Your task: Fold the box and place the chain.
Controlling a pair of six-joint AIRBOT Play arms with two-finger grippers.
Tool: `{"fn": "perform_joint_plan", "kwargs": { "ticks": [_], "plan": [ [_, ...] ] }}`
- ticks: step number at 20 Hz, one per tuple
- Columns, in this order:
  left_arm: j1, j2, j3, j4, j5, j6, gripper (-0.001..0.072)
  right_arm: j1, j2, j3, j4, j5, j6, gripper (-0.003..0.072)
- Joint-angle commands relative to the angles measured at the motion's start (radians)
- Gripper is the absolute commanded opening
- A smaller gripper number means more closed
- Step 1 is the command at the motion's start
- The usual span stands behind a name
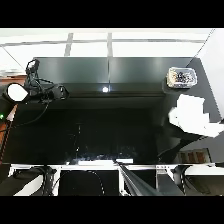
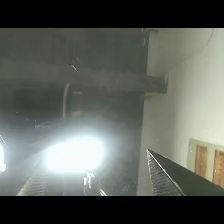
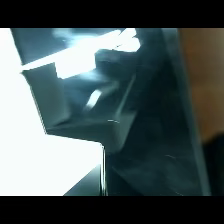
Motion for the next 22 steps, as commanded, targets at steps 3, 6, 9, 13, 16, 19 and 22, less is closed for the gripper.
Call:
{"fn": "perform_joint_plan", "kwargs": {
  "ticks": [3, 6, 9, 13, 16, 19, 22],
  "plan": [
    [-0.001, -0.001, 0.001, -0.005, -0.029, 0.006, 0.0715, 0.089, 0.196, -0.110, 0.274, 0.011, -0.007, 0.0015],
    [-0.002, -0.001, 0.001, -0.005, -0.034, 0.018, 0.0715, 0.180, 0.352, -0.222, 0.462, -0.013, -0.067, 0.0015],
    [-0.002, -0.001, 0.001, -0.005, -0.048, 0.048, 0.0715, 0.336, 0.475, -0.306, 0.594, -0.038, -0.124, 0.0015],
    [-0.005, -0.001, 0.001, -0.028, -0.079, 0.130, 0.0714, 0.584, 0.546, -0.421, 0.610, -0.162, -0.122, 0.0015],
    [-0.005, -0.001, 0.001, -0.028, -0.070, 0.130, 0.0714, 0.750, 0.560, -0.574, 0.723, -0.417, -0.140, 0.0015],
    [-0.005, -0.001, 0.001, -0.037, -0.070, 0.130, 0.0715, 0.925, 0.569, -0.738, 0.927, -0.659, -0.267, 0.0015],
    [-0.011, -0.010, 0.001, -0.065, -0.050, 0.133, 0.0714, 1.116, 0.569, -0.799, 0.991, -0.920, -0.311, 0.0015]
  ]
}}
